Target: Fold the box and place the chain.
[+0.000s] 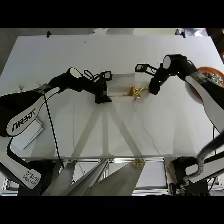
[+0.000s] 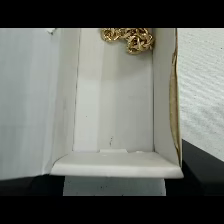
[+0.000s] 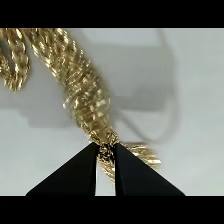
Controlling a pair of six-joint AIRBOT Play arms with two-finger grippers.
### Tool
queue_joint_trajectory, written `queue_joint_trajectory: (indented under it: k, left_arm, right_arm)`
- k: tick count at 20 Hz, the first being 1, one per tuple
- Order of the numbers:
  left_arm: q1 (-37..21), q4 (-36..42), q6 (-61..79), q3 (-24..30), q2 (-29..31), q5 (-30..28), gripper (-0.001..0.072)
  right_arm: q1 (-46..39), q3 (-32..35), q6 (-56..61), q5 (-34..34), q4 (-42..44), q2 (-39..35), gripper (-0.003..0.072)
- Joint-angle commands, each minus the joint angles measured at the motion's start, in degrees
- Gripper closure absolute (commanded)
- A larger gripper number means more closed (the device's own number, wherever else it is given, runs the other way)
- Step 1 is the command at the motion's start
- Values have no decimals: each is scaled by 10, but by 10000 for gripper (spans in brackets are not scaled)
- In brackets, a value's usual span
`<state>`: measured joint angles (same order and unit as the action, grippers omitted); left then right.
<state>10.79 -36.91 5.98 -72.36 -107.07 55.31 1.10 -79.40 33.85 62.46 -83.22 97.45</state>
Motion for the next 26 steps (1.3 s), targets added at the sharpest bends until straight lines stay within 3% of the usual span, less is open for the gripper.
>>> queue_joint_trajectory:
  k: [1,8,12,15,20,23,26]
  left_arm:
    - [0,0,0,0,0,0,313]
    - [0,0,0,0,0,0,313]
    - [0,0,0,0,0,0,313]
    - [0,0,0,0,0,0,313]
    - [0,0,0,0,0,0,313]
    - [0,0,0,0,0,0,313]
    - [0,0,0,0,0,0,313]
  right_arm:
    - [20,0,23,12,43,-65,676]
    - [98,0,22,16,134,-122,676]
    - [166,0,22,-52,132,-119,679]
    - [202,0,23,-89,125,-91,679]
    - [205,0,94,-110,101,-9,678]
    - [206,0,99,-104,100,1,671]
    - [205,0,95,-77,99,-26,534]
